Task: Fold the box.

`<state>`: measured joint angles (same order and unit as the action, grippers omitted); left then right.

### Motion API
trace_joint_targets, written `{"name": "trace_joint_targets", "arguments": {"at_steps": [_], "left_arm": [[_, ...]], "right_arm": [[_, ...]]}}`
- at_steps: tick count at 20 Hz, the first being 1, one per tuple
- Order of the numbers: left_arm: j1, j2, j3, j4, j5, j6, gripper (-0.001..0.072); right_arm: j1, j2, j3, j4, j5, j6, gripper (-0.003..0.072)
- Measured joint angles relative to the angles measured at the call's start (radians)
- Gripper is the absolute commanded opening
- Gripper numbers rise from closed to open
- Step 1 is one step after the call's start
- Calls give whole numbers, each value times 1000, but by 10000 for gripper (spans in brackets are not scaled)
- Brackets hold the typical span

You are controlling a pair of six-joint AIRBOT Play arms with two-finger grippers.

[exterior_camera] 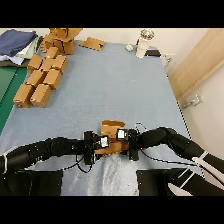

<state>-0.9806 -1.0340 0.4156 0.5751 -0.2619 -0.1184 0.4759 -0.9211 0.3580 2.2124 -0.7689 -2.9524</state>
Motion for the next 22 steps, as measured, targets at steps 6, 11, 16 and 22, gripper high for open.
{"name": "trace_joint_targets", "arguments": {"at_steps": [6, 11, 16, 22], "left_arm": [[26, 46, 0, 91, -36, -112, 102], [113, 241, 9, 475, -271, -636, 12], [206, 462, 21, 883, -596, -1534, 11], [255, 509, -77, 798, -636, -1980, 10]], "right_arm": [[0, 0, 0, 6, 3, 5, 484], [0, 0, 0, 4, 3, 3, 483], [0, 0, 0, 2, 2, 1, 484], [0, 0, 0, 2, 2, 1, 484]]}}
